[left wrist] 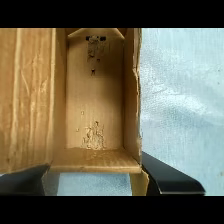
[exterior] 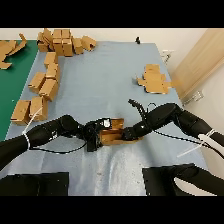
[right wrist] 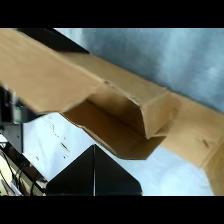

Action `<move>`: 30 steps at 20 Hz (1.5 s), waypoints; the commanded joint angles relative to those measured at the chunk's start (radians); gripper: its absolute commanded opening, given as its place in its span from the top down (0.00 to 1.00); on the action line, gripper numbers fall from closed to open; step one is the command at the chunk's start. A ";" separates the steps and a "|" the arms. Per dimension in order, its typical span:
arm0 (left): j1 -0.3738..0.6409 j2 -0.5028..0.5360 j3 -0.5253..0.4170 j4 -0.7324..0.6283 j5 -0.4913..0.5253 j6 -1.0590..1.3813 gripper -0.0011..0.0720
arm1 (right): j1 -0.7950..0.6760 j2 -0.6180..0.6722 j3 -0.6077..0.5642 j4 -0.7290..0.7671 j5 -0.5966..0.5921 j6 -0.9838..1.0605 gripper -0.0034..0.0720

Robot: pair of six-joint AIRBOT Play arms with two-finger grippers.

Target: Fold the box.

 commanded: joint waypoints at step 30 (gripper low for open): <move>0.002 -0.003 -0.017 0.071 -0.030 0.000 0.27 | -0.026 -0.190 -0.008 0.082 0.357 -0.110 0.96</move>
